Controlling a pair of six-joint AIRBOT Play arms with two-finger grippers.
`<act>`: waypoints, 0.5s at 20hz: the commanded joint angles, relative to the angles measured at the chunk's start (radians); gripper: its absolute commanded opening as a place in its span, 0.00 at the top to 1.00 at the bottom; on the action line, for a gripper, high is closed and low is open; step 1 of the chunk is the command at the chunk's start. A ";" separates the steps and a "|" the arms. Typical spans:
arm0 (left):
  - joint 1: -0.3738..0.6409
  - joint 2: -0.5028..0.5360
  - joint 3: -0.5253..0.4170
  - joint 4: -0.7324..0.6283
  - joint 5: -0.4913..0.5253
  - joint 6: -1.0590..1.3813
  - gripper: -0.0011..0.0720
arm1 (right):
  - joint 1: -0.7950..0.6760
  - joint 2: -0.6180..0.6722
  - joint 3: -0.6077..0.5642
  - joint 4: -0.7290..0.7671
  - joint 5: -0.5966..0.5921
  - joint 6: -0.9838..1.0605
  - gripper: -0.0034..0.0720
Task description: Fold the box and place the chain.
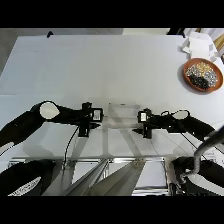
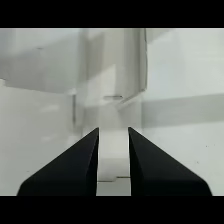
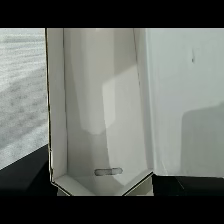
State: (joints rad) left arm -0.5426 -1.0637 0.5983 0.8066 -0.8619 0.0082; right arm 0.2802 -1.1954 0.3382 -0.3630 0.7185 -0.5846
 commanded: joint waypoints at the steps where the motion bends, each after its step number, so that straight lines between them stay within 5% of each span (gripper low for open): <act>1: 0.005 -0.069 -0.039 -0.063 0.008 0.155 0.70 | 0.000 0.001 0.000 0.000 0.000 0.000 0.46; 10: 0.007 -0.183 -0.039 -0.027 0.085 0.150 0.69 | 0.000 0.001 0.000 0.000 0.000 0.000 0.46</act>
State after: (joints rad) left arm -0.5369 -1.2293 0.5610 0.7727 -0.8047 0.1478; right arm 0.2802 -1.1954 0.3382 -0.3630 0.7185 -0.5842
